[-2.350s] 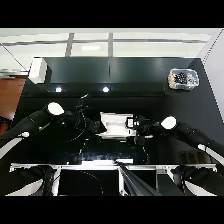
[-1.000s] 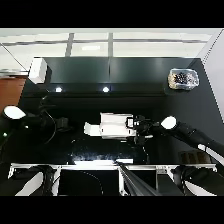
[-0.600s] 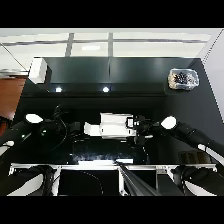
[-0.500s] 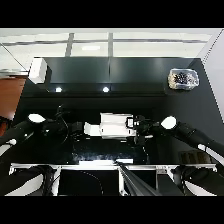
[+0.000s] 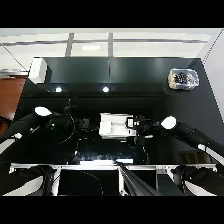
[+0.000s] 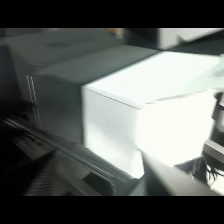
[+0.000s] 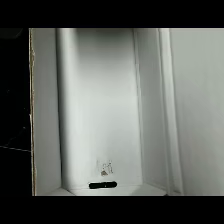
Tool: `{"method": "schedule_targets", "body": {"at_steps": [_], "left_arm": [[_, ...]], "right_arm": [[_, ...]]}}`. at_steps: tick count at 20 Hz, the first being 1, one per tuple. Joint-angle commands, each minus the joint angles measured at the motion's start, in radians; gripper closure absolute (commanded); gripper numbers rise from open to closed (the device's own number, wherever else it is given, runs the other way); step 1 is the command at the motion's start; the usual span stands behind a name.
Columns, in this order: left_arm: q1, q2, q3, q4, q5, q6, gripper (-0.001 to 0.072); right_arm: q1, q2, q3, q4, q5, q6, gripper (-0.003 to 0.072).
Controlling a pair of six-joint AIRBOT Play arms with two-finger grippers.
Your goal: Fold the box and place the chain.
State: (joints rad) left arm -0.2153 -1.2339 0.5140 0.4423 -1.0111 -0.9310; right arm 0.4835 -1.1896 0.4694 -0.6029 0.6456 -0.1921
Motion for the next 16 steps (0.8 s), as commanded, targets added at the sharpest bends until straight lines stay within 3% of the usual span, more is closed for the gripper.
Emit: {"method": "schedule_targets", "body": {"at_steps": [1, 9, 10, 11, 12, 16], "left_arm": [[-0.016, 0.0, 0.039, -0.002, -0.063, 0.023, 0.0065], [-0.101, 0.0, 0.045, 0.005, 0.008, 0.01, 0.0097], [-0.102, 0.0, 0.045, 0.006, 0.008, 0.007, 0.0111], [-0.102, 0.0, 0.047, 0.006, 0.008, 0.007, 0.0197], [-0.102, 0.0, 0.047, 0.006, 0.009, 0.006, 0.0223], [-0.103, 0.001, 0.047, 0.006, 0.017, -0.002, 0.0227]], "right_arm": [[0.001, 0.0, 0.0, 0.0, 0.0, 0.0, 0.0108], [0.001, 0.0, 0.0, 0.0, 0.0, 0.0, 0.0109], [0.001, 0.0, 0.0, 0.0, 0.0, 0.0, 0.0109], [0.001, 0.0, 0.0, 0.0, 0.0, 0.0, 0.0108], [0.001, 0.0, 0.0, 0.0, 0.0, 0.0, 0.0108], [0.001, 0.0, 0.0, 0.0, 0.0, 0.0, 0.0109]]}}
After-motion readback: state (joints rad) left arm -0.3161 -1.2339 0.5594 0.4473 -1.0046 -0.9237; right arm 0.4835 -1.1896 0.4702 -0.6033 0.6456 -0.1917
